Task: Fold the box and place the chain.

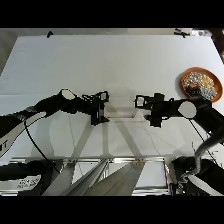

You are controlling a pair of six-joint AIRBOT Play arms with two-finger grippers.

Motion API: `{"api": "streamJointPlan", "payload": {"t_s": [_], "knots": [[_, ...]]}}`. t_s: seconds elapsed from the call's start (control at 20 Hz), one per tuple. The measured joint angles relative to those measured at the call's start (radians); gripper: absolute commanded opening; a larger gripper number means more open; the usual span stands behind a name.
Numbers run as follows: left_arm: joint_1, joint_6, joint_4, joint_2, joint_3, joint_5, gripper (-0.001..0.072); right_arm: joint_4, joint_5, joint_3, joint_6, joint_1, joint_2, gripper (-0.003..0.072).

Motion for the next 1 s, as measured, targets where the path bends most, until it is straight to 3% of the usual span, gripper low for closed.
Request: {"api": "streamJointPlan", "payload": {"t_s": [0.15, 0.25, 0.45, 0.5, 0.6, 0.85, 1.0], "knots": [[0.0, 0.0, 0.0, 0.0, 0.0, 0.0, 0.0383, 0.042, -0.004, 0.0, -0.082, -0.016, -0.063, 0.0462], [0.0, 0.0, 0.0, 0.0, 0.0, 0.0, 0.0383, 0.116, -0.009, 0.0, -0.178, -0.02, -0.113, 0.0381], [0.0, 0.0, 0.0, 0.0, 0.0, 0.0, 0.0383, 0.213, -0.042, 0.0, -0.295, -0.024, -0.193, 0.0377], [0.0, -0.001, 0.0, 0.0, 0.0, 0.0, 0.0383, 0.229, -0.051, 0.0, -0.312, -0.025, -0.206, 0.0325], [0.0, -0.002, -0.001, 0.0, 0.0, 0.0, 0.0383, 0.27, -0.061, 0.0, -0.344, -0.025, -0.224, 0.0294], [0.0, -0.003, -0.002, 0.0, 0.0, 0.001, 0.0383, 0.362, -0.077, 0.0, -0.406, -0.025, -0.241, 0.029], [0.0, -0.001, -0.001, 0.0, 0.0, 0.001, 0.0383, 0.382, -0.077, 0.0, -0.419, -0.025, -0.244, 0.0195]]}}
